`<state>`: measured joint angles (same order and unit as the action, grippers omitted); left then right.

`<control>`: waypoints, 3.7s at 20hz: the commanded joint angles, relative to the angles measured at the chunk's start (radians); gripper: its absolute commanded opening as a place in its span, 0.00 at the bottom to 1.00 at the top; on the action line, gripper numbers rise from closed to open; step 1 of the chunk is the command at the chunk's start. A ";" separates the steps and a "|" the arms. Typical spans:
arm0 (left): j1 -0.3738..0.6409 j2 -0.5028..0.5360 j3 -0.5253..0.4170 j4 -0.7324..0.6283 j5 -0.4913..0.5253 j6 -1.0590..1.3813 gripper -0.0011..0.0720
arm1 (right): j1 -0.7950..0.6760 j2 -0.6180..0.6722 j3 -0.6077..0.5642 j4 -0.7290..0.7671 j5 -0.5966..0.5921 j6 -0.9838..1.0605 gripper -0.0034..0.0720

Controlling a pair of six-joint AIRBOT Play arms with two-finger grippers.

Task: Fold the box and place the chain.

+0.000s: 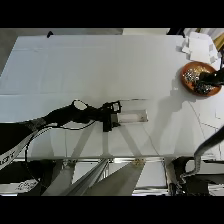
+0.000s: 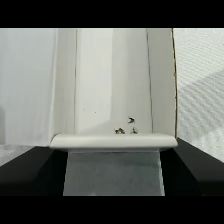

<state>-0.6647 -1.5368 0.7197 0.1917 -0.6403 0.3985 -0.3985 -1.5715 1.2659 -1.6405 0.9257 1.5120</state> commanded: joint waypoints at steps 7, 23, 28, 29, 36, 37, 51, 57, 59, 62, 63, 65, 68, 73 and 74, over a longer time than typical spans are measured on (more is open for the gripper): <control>0.000 0.000 0.001 0.000 0.000 0.000 0.36 | -0.005 -0.087 0.003 0.001 0.002 -0.003 0.27; 0.000 0.000 0.001 0.000 0.000 0.000 0.36 | -0.003 0.160 0.003 0.023 0.090 -0.115 0.06; 0.000 0.000 0.001 0.000 0.000 0.000 0.36 | -0.003 0.317 0.003 0.328 0.244 -0.245 0.06; 0.000 0.000 0.001 0.000 0.000 0.001 0.36 | -0.003 0.335 0.003 0.403 0.289 -0.286 0.06; 0.000 0.000 0.001 0.000 0.000 0.001 0.36 | 0.175 0.479 0.002 0.468 0.482 -0.335 0.06; 0.000 0.000 0.001 0.000 0.000 0.001 0.36 | 0.211 0.501 0.001 0.467 0.497 -0.335 0.06; 0.000 0.000 0.001 0.000 0.000 0.001 0.36 | 0.461 0.713 -0.265 0.317 0.563 -0.095 0.05; 0.000 0.000 0.001 0.000 0.000 0.001 0.36 | 0.546 0.764 -0.557 0.208 0.479 0.006 0.05; 0.000 0.000 0.001 0.000 0.000 0.001 0.36 | 0.546 0.789 -0.550 0.262 0.491 0.006 0.05; 0.000 0.000 0.001 0.000 0.000 0.001 0.36 | 0.546 0.843 -0.549 0.368 0.400 -0.005 0.05; 0.000 0.000 0.001 0.000 0.000 0.001 0.36 | 0.546 0.851 -0.549 0.391 0.358 -0.023 0.05; 0.000 0.000 0.001 0.000 0.000 0.001 0.36 | 0.546 0.854 -0.549 0.451 0.292 -0.072 0.06; 0.000 0.000 0.001 0.000 0.000 0.001 0.36 | 0.546 0.855 -0.549 0.535 0.233 -0.168 0.06; 0.000 0.000 0.001 0.000 0.000 0.001 0.36 | 0.546 0.855 -0.549 0.693 0.139 -0.278 0.06; 0.000 0.000 0.001 0.000 0.000 0.001 0.36 | 0.546 0.855 -0.549 0.747 0.137 -0.293 0.06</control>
<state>-0.6647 -1.5368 0.7197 0.1917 -0.6403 0.3992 0.1467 -0.7181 0.7170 -1.0378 1.1118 1.2999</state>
